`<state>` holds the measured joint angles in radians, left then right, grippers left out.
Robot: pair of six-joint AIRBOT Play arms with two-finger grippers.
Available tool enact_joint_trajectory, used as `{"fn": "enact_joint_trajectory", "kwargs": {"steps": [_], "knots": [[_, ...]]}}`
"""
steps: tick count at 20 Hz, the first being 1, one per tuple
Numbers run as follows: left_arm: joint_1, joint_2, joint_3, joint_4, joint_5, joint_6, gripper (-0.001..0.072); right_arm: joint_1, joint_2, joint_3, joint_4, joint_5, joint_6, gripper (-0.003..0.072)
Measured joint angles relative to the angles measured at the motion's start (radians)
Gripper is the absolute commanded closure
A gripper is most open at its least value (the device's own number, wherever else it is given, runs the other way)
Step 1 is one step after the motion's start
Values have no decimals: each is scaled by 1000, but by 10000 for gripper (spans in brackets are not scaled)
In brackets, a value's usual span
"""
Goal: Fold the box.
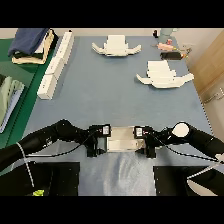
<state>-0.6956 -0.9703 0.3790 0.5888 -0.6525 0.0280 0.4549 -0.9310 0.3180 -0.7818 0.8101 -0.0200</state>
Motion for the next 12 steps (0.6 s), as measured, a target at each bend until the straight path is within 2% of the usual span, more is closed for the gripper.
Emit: {"fn": "enact_joint_trajectory", "kwargs": {"steps": [6, 12], "knots": [[0, -34, -2, -95, 13, 80, 11, 0, 0, 0, 0, 0, 0, 142], [-7, -60, -2, -129, 19, 129, 12, 0, 0, 0, 0, 0, 0, 142]]}}
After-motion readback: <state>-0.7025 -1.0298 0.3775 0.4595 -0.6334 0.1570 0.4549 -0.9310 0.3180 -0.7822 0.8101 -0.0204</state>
